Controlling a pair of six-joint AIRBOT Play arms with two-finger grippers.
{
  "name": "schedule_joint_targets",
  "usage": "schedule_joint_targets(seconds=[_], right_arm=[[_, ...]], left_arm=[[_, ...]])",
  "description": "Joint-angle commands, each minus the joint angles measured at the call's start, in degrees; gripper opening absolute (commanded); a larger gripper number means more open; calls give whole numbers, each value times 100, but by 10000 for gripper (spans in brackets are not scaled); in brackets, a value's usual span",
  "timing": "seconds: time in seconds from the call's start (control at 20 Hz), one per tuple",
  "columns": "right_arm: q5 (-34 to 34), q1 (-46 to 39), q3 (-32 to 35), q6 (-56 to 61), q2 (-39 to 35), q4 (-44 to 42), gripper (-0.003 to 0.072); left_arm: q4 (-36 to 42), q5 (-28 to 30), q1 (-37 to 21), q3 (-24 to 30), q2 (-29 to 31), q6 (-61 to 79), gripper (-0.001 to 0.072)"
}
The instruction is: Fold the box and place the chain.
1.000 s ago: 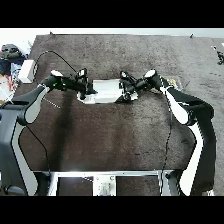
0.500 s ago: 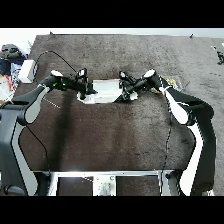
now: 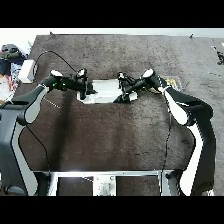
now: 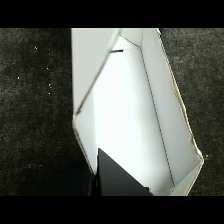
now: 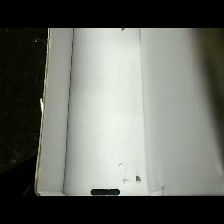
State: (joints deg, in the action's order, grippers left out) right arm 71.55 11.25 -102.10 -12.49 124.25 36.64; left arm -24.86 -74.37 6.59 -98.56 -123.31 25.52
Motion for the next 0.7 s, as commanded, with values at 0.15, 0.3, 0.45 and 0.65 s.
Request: schedule_joint_targets(seconds=[0.15,0.3,0.45,0.65], right_arm=[[-63,17,2,33,7,111,447],[-155,15,4,31,4,160,447],[-149,15,4,31,4,175,448],[-149,15,4,31,4,170,448]], left_arm=[[2,2,2,0,2,2,12],[2,2,2,0,2,2,12],[2,2,2,0,2,0,12],[2,4,2,0,2,2,12]])
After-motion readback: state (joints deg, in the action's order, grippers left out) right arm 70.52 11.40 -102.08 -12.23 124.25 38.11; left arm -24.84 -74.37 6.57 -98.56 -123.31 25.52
